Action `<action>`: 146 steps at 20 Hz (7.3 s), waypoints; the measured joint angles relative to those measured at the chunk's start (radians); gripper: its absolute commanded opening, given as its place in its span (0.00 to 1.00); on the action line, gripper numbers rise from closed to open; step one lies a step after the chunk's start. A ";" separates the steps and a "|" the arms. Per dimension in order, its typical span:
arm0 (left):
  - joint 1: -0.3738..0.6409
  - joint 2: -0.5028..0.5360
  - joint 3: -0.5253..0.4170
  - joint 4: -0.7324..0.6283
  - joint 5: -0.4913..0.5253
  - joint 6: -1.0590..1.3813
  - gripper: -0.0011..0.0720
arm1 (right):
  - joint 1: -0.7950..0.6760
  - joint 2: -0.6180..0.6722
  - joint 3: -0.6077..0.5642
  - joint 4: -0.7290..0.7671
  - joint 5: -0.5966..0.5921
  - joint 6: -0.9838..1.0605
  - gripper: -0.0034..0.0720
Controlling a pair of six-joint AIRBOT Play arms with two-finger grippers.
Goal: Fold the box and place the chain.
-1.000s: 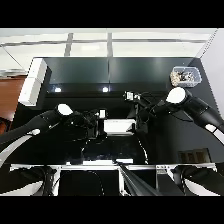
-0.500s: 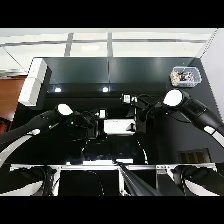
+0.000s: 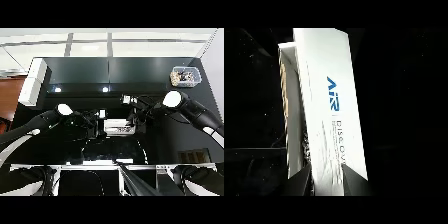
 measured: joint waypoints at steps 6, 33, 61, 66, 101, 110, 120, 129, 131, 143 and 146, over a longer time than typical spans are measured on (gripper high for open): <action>0.000 0.000 0.000 0.000 -0.001 0.001 0.57 | 0.000 0.000 -0.016 0.000 0.005 0.002 0.35; 0.000 0.000 0.000 0.001 -0.005 0.002 0.57 | 0.021 0.052 -0.050 0.125 -0.033 0.615 0.07; 0.000 0.000 0.003 0.003 -0.002 -0.002 0.58 | -0.288 0.198 0.055 -0.175 0.027 0.758 0.07; 0.000 0.030 0.009 0.004 -0.002 -0.029 1.00 | -0.374 0.215 0.057 -0.390 0.058 0.856 0.07; -0.279 -0.224 0.530 0.496 -0.271 -0.664 0.53 | -0.396 0.218 0.058 -0.371 0.091 0.919 0.07; -0.173 -0.053 0.606 0.885 -0.488 -1.190 0.47 | -0.396 0.218 0.058 -0.370 0.089 0.919 0.07; 0.755 0.362 0.278 1.033 -0.689 -1.498 0.47 | -0.396 0.218 0.058 -0.370 0.072 0.919 0.07; 1.134 0.359 0.198 0.967 -0.457 -1.379 0.47 | -0.396 0.218 0.057 -0.359 0.053 0.919 0.07; 1.146 0.316 0.196 0.906 -0.411 -1.295 0.47 | -0.396 0.218 0.058 -0.356 0.049 0.919 0.07; 1.072 0.117 0.279 0.777 -0.195 -1.139 1.00 | -0.395 0.218 0.058 -0.311 0.060 0.927 0.07; 1.044 0.120 0.392 0.784 -0.222 -1.191 0.98 | -0.395 0.218 0.057 -0.299 0.072 0.928 0.07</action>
